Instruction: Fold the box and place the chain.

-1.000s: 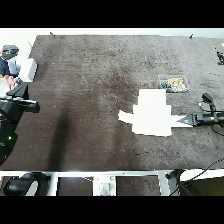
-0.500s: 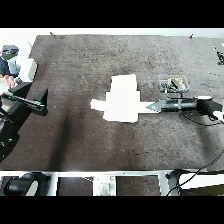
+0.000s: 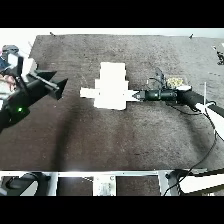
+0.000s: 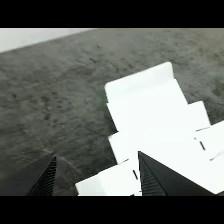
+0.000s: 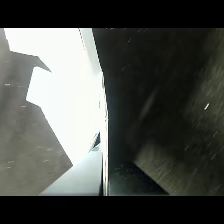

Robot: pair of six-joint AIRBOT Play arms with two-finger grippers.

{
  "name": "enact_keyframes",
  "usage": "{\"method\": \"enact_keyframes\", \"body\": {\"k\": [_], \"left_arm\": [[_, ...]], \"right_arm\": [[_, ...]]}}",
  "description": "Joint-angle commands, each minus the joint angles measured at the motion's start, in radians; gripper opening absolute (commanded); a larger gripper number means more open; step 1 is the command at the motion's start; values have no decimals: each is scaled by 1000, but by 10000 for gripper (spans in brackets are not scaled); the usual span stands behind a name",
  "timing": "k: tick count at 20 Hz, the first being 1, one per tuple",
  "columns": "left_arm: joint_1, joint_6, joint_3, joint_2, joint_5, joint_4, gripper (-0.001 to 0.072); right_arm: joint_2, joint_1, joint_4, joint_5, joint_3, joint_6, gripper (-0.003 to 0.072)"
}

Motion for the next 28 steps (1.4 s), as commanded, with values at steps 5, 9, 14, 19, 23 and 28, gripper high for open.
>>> {"method": "enact_keyframes", "body": {"k": [5, 9, 14, 19, 23, 28], "left_arm": [[1, -172, 378, -488, -324, 132, 536], [1, -290, 617, -716, -500, 234, 536], [0, -352, 835, -912, -621, 296, 537], [-32, -392, 1016, -1071, -713, 357, 567], [-34, -466, 1157, -1190, -782, 393, 567], [-43, -502, 1246, -1282, -824, 393, 566]], "right_arm": [[-60, 59, -135, -56, 61, -20, 9], [-59, 62, -122, -89, 61, -29, 9], [-59, 63, -113, -86, 61, -29, 9], [-59, 63, -114, -81, 60, -30, 10], [-59, 63, -114, -79, 60, -42, 10], [-59, 63, -121, -78, 60, -51, 10]]}}
